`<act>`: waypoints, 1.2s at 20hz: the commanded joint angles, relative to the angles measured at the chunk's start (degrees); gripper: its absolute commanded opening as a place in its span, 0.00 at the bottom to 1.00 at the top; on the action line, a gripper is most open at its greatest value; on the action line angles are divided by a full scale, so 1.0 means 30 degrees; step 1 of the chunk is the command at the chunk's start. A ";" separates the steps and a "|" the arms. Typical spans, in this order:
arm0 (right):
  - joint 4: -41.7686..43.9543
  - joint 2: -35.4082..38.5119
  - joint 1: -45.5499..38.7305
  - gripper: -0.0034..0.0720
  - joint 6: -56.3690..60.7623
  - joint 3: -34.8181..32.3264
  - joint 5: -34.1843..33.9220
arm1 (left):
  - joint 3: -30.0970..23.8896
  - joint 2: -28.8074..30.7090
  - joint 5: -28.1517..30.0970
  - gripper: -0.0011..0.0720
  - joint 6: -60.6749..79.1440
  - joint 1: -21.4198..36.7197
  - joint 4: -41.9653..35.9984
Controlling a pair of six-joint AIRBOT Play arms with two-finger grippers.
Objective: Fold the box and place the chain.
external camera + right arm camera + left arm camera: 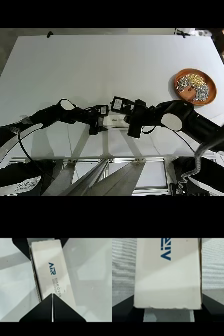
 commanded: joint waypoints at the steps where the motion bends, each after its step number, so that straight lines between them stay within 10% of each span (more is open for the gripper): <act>1: 0.2601 0.0015 -0.1173 0.06 0.1552 -0.0474 -0.0525 | 0.0000 0.0007 0.0007 0.47 0.0000 0.0007 0.0000; 8: 1.4484 -0.1129 -0.1472 0.05 -0.6484 -0.4597 -0.5778 | 0.0000 0.0007 0.0007 0.47 0.0000 0.0007 0.0000; 24: 1.5591 -0.2696 -0.1464 0.05 -0.7614 -0.5537 -0.5107 | 0.0000 0.0007 0.0007 0.47 0.0000 0.0007 0.0000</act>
